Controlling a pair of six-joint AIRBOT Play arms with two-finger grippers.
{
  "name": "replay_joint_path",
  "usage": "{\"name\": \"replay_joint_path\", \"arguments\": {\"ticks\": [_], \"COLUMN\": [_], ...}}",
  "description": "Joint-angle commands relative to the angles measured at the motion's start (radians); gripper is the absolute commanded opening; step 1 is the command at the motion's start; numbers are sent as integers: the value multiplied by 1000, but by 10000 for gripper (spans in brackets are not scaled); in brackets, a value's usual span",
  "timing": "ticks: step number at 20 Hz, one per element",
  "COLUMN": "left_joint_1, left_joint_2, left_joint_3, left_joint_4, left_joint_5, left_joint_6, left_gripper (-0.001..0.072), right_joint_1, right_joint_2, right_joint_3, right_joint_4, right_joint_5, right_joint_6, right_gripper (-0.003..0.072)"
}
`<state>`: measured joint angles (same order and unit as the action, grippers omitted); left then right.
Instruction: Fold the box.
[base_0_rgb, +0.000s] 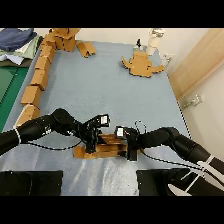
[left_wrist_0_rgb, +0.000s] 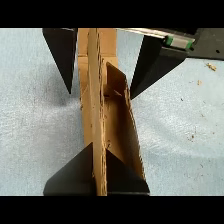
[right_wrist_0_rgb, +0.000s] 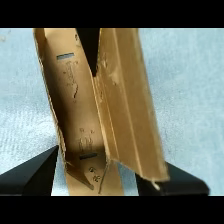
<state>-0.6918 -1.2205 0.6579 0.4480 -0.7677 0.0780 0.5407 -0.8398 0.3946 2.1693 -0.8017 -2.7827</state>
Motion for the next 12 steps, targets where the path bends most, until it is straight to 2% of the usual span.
{"name": "replay_joint_path", "arguments": {"ticks": [1, 12], "left_joint_1": [0, 0], "left_joint_2": [0, 0], "left_joint_3": [0, 0], "left_joint_4": [0, 0], "left_joint_5": [0, 0], "left_joint_6": [0, 0], "left_gripper": [9, 9], "right_joint_1": [-8, -7], "right_joint_2": [-5, -90], "right_joint_3": [1, -1], "right_joint_4": [14, 23], "right_joint_5": [-14, -14], "right_joint_6": [-27, -174], "right_gripper": [710, 695]}}
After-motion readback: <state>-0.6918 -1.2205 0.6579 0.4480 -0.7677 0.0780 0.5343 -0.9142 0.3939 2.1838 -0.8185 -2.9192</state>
